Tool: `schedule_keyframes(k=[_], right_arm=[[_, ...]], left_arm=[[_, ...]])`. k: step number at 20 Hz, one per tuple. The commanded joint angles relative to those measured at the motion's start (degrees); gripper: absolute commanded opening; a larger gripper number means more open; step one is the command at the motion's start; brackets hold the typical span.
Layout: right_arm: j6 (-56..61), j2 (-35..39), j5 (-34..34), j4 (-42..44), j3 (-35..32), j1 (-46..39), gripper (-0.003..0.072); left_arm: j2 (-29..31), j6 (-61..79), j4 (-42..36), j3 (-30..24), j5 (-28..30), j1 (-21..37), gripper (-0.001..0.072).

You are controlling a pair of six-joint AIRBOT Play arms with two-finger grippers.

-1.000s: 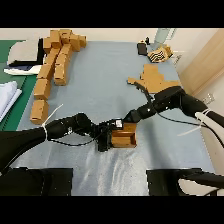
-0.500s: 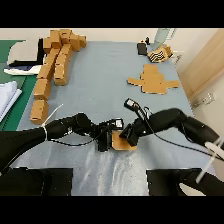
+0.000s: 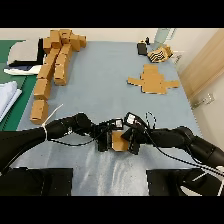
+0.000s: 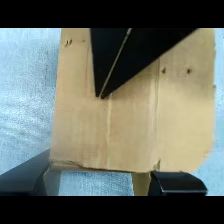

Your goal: Fold the box.

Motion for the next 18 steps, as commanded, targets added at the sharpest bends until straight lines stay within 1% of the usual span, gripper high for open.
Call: schedule_keyframes(k=[1, 5, 7, 8, 9, 10, 11, 12, 17, 18], right_arm=[[0.1, 1.4, 0.7, -6.6, -0.5, 3.6, 0.0004], [0.1, 2.9, -1.5, -10.6, -0.5, 8.4, 0.0012], [0.1, 3.1, -3.1, -13.6, -0.5, 10.1, 0.0142], [0.0, 2.9, -4.1, -14.5, -0.5, 10.4, 0.0187], [-0.3, 3.0, -4.8, -14.9, -0.5, 10.3, 0.0187], [-0.9, 3.0, -5.0, -15.4, -0.5, 10.3, 0.0237], [-1.4, 3.0, -4.9, -16.2, -0.5, 10.3, 0.0363], [-1.8, 3.0, -4.5, -17.2, -0.5, 10.3, 0.0397], [-2.4, 3.1, 0.5, -22.4, -0.5, 10.3, 0.0397], [-2.5, 3.1, 0.5, -22.3, -0.5, 10.3, 0.0424]], left_arm=[[0.0, 0.0, 0.0, 0.0, 0.0, 0.0, 0.0446], [0.0, 0.0, 0.0, 0.0, 0.0, 0.0, 0.0445], [0.0, 0.0, 0.0, 0.0, 0.0, 0.0, 0.0446], [0.0, 0.0, 0.0, 0.0, 0.0, 0.0, 0.0445], [0.0, 0.0, 0.0, 0.0, 0.0, 0.0, 0.0446], [0.0, 0.0, 0.0, 0.0, 0.0, 0.0, 0.0446], [0.0, 0.0, 0.0, 0.0, 0.0, 0.0, 0.0446], [0.0, 0.0, 0.0, 0.0, 0.0, 0.0, 0.0446], [0.0, 0.0, 0.0, 0.0, 0.0, 0.0, 0.0446], [0.0, 0.0, 0.0, 0.0, 0.0, 0.0, 0.0446]])
